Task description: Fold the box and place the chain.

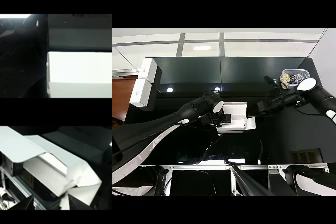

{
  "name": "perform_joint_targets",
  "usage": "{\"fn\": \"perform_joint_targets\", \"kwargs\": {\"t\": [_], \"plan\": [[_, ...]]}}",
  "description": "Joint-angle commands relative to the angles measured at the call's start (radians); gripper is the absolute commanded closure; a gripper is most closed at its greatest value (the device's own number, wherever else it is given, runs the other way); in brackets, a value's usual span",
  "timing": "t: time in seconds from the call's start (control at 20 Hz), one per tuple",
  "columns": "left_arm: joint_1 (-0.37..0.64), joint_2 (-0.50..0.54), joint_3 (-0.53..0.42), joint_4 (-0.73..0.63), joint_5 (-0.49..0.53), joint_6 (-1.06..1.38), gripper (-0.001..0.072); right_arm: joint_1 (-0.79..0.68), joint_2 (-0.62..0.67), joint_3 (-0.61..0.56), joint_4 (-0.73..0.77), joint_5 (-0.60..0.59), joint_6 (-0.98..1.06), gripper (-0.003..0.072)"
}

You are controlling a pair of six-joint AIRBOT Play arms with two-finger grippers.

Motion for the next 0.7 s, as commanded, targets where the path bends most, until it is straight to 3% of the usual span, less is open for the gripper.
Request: {"fn": "perform_joint_targets", "kwargs": {"t": [0.0, 0.05, 0.1, 0.2, 0.35, 0.5, 0.65], "plan": [[0.0, 0.0, 0.0, 0.003, -0.001, 0.001, 0.0679, -0.124, 0.002, 0.024, -0.094, 0.061, 0.008, 0.0195], [0.0, 0.0, 0.0, 0.003, -0.001, 0.001, 0.0679, -0.171, 0.002, 0.024, -0.151, 0.06, 0.009, 0.0393], [0.0, 0.0, 0.0, 0.003, -0.001, 0.001, 0.0679, -0.222, 0.002, 0.023, -0.211, 0.057, 0.012, 0.0686], [0.0, 0.0, 0.0, 0.003, -0.001, 0.001, 0.0679, -0.318, 0.002, -0.009, -0.253, 0.014, 0.013, 0.0679], [0.0, 0.0, 0.0, 0.003, -0.001, 0.001, 0.0679, -0.383, 0.001, -0.148, -0.209, -0.141, 0.06, 0.0679], [0.0, 0.0, 0.0, 0.003, -0.001, 0.001, 0.0679, -0.291, -0.018, -0.28, -0.07, -0.255, 0.02, 0.0679], [0.0, 0.0, 0.0, 0.003, 0.0, 0.001, 0.0679, -0.117, -0.053, -0.294, -0.05, -0.304, 0.009, 0.0679]]}}
